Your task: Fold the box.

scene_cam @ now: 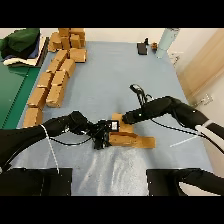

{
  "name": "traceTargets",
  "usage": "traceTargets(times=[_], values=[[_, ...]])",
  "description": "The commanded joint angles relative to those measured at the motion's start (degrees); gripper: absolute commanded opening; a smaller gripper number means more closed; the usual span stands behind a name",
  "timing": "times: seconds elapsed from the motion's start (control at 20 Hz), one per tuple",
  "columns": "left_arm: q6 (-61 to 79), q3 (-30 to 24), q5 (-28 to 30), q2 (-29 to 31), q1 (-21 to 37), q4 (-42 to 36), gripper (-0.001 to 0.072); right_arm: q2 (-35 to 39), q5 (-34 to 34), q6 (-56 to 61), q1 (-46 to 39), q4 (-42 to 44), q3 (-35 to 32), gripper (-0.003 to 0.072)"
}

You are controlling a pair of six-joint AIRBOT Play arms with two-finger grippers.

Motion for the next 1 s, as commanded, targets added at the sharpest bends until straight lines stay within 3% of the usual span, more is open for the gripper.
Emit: traceTargets(times=[0.0, 0.1, 0.2, 0.4, 0.55, 0.6, 0.8, 0.95], values=[[0.0, 0.0, 0.0, 0.0, 0.0, 0.0, 0.0531, 7.8, -2.3, 3.0, 0.0, -10.6, 0.5, 0.0003], [0.0, 0.0, 0.0, 0.0, 0.0, 0.0, 0.0531, 12.9, -4.6, 5.7, 0.0, -16.4, -1.0, 0.0003], [0.0, 0.0, 0.0, 0.0, 0.0, 0.0, 0.0531, 17.4, -7.8, 4.6, 0.1, -16.7, -4.2, 0.0003], [0.0, 0.0, 0.0, 0.0, 0.0, 0.0, 0.0531, 25.4, -19.4, -8.1, 1.5, -16.0, -13.8, 0.0012], [0.0, 0.0, 0.0, 0.0, 0.0, 0.0, 0.0531, 25.9, -17.2, -16.5, 1.5, -19.3, -18.6, 0.0470], [0.0, 0.0, 0.0, 0.0, 0.0, 0.0, 0.0531, 25.0, -15.1, -20.2, 1.5, -19.2, -19.1, 0.0527], [0.0, 0.0, 0.0, 0.0, 0.0, 0.0, 0.0531, 19.4, -2.8, -30.4, 1.6, -17.0, -19.4, 0.0528], [0.0, 0.0, 0.0, 0.0, 0.0, 0.0, 0.0531, 15.6, -3.0, -37.6, 2.0, -12.0, -19.4, 0.0528]])
